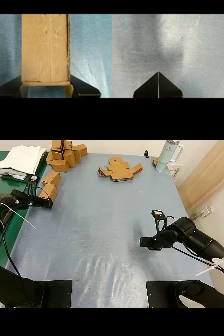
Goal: Fold the box.
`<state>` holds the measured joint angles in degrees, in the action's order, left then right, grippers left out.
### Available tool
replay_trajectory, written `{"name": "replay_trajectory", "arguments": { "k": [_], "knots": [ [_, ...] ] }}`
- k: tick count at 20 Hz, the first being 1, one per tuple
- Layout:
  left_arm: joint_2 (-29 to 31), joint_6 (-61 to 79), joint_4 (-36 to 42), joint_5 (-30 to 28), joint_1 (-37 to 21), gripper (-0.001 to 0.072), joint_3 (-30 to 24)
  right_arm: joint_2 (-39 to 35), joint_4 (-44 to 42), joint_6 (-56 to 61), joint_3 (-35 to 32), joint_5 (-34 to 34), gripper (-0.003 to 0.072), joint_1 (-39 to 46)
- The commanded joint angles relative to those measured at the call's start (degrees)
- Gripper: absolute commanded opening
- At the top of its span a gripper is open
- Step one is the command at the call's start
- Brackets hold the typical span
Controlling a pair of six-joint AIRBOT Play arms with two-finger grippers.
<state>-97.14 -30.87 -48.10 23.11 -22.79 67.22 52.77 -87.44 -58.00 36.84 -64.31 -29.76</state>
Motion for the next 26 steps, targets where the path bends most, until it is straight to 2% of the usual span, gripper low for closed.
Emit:
{"name": "replay_trajectory", "arguments": {
  "k": [1,2,3,4,7,9,11,13,16,18,19,20,21,24,26],
  "knots": [
    [-0.2,-0.1,0.2,-0.1,0.0,0.0466,0.2,0.0,0.0,0.0,0.0,0.0,0.0019,0.0],
    [-0.2,-0.1,0.3,0.2,0.0,0.0529,0.2,0.0,0.0,0.0,0.0,0.0,0.0020,0.0],
    [-0.2,-0.1,0.3,0.6,0.0,0.0640,0.2,0.0,0.0,0.0,0.0,0.0,0.0020,0.0],
    [-0.2,-0.2,0.3,0.7,-0.1,0.0666,0.2,0.0,0.0,0.0,0.0,0.0,0.0019,0.0],
    [0.2,-3.5,-0.1,1.1,-0.1,0.0667,0.2,0.0,0.0,0.0,0.0,0.0,0.0019,0.0],
    [2.0,-5.2,-3.5,3.0,-0.3,0.0668,0.2,0.0,0.0,0.0,0.0,0.0,0.0019,0.0],
    [5.2,-5.3,-10.3,9.1,-0.7,0.0668,0.3,0.0,0.0,0.0,0.0,0.0,0.0019,0.0],
    [9.0,-7.9,-15.7,18.3,-1.3,0.0667,0.3,0.0,0.0,0.0,0.0,0.4,0.0020,0.0],
    [14.9,-8.1,-16.9,32.2,-1.6,0.0666,0.3,0.0,0.0,0.0,0.0,2.3,0.0020,0.0],
    [18.9,-8.8,-16.1,38.3,-1.5,0.0625,0.3,0.0,-0.1,0.0,0.0,4.0,0.0020,0.0],
    [21.2,-9.9,-14.3,40.8,-1.5,0.0484,0.3,0.2,0.0,0.0,0.0,4.9,0.0020,0.0],
    [23.3,-11.3,-12.0,42.2,-1.5,0.0373,0.3,0.6,-0.1,0.0,0.2,5.9,0.0020,0.0],
    [25.7,-12.9,-8.5,43.4,-1.4,0.0345,0.3,1.6,-0.1,0.0,0.6,6.8,0.0020,0.1],
    [31.7,-13.4,4.1,47.8,1.0,0.0346,0.3,6.8,-0.2,-0.6,4.8,6.9,0.0019,0.2],
    [33.4,-15.4,6.0,50.6,5.8,0.0346,0.3,11.8,-0.7,-3.7,9.8,6.8,0.0020,0.2]
  ]
}}
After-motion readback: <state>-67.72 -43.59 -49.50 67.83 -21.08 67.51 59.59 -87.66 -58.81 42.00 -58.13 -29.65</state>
